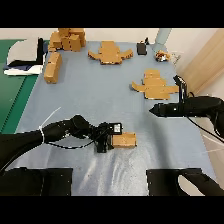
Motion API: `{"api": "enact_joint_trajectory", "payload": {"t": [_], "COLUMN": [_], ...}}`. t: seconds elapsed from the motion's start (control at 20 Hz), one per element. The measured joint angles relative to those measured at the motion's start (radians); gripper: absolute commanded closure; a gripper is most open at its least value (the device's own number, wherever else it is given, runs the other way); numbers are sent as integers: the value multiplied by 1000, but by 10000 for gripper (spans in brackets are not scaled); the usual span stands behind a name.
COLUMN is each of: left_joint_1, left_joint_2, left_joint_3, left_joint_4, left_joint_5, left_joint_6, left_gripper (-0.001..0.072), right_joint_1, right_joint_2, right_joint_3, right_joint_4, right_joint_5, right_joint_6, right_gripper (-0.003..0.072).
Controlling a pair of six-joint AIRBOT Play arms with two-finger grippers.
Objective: Fold the box.
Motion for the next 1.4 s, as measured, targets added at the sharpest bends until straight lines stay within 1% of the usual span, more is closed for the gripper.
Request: {"api": "enact_joint_trajectory", "payload": {"t": [0.2, 0.3, 0.45, 0.55, 0.6, 0.7, 0.85, 1.0, 1.1, 1.15, 1.25, 1.4], "left_joint_1": [0, 2, 33, 93, 137, 261, 520, 783, 918, 971, 1035, 1072], "left_joint_2": [3, 21, 80, 133, 156, 191, 208, 172, 124, 94, 35, -61], "left_joint_3": [0, 3, 10, 11, 13, 13, 15, 44, 88, 117, 179, 282], "left_joint_4": [1, 3, 6, 39, 72, 175, 349, 439, 468, 476, 490, 497], "left_joint_5": [0, 4, 36, 79, 97, 128, 148, 138, 112, 97, 78, 61], "left_joint_6": [-7, -29, -107, -204, -265, -420, -641, -763, -808, -823, -842, -872], "left_gripper": [248, 248, 248, 248, 249, 248, 248, 248, 248, 249, 248, 248], "right_joint_1": [61, 101, 142, 154, 156, 162, 164, 166, 166, 166, 166, 166], "right_joint_2": [-48, -66, -84, -90, -92, -94, -95, -95, -95, -95, -95, -96], "right_joint_3": [31, 37, 40, 42, 42, 42, 42, 42, 42, 42, 42, 42], "right_joint_4": [-238, -322, -369, -367, -359, -344, -324, -313, -309, -309, -306, -304], "right_joint_5": [16, 23, 50, 69, 78, 87, 94, 99, 100, 101, 103, 118], "right_joint_6": [204, 286, 354, 376, 384, 393, 401, 402, 403, 404, 404, 405], "right_gripper": [683, 681, 681, 681, 681, 681, 681, 681, 681, 681, 681, 681]}}
